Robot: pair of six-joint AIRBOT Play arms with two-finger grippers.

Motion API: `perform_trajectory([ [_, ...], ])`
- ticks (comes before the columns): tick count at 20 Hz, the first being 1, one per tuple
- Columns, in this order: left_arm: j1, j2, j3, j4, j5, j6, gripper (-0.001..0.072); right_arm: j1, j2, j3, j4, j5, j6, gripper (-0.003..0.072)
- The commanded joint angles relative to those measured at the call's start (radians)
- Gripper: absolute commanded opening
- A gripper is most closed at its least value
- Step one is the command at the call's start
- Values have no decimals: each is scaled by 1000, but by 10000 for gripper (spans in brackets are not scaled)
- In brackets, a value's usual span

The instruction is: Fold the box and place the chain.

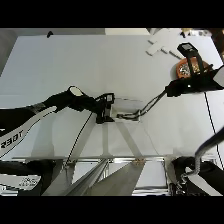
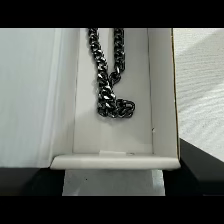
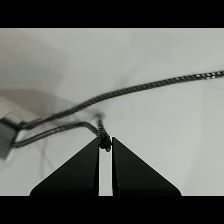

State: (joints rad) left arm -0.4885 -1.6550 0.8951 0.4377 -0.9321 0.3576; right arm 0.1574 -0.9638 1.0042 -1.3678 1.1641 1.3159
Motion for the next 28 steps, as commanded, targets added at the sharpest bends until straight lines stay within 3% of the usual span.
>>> perform_trajectory([
  [1, 0, 0, 0, 0, 0, 0, 99, 97, 88, 0, 73, 51, -19, 17],
  [7, 0, 0, 0, 0, 0, 0, 99, 251, 145, 0, 196, 22, -20, 17],
  [15, 0, 1, 0, 0, 0, 0, 99, 323, 146, 0, 387, -151, -117, 17],
  [23, 0, 0, 0, 0, 0, 0, 99, 323, 140, 0, 388, -238, -121, 17],
  [28, 0, 0, 0, 0, 0, 0, 99, 324, 37, -14, 389, -218, -166, 17],
])
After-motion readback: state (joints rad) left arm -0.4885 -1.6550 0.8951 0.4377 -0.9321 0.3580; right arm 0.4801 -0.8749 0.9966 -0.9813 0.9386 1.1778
